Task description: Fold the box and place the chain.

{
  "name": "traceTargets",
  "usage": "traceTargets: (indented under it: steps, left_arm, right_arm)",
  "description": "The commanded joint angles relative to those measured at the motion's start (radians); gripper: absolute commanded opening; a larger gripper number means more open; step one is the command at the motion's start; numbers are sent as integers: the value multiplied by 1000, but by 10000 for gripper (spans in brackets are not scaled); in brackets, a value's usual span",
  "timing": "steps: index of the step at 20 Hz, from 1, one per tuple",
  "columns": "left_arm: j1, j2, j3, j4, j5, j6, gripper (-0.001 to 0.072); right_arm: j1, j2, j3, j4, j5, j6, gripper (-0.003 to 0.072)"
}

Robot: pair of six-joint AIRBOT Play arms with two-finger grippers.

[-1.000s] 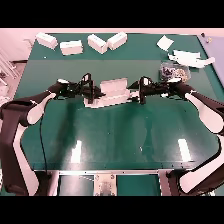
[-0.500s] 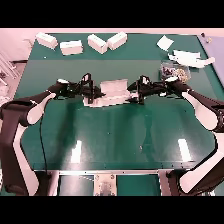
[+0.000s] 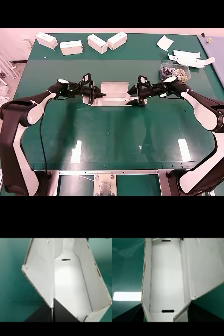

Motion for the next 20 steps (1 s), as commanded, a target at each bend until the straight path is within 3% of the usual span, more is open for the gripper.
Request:
traceTargets:
  steps: [1, 7, 11, 20]
  left_arm:
    - [0, -1, 0, -1, 2, -1, 24]
    - [0, -1, 0, -1, 2, -1, 24]
    - [0, -1, 0, -1, 2, -1, 24]
    - [0, -1, 0, -1, 2, -1, 24]
  right_arm:
    - [18, 0, -3, 13, -44, 18, 621]
    - [31, -2, -3, 26, -55, -40, 622]
    - [40, -6, -2, 25, -35, -91, 677]
    - [47, -23, -1, 8, -32, -118, 677]
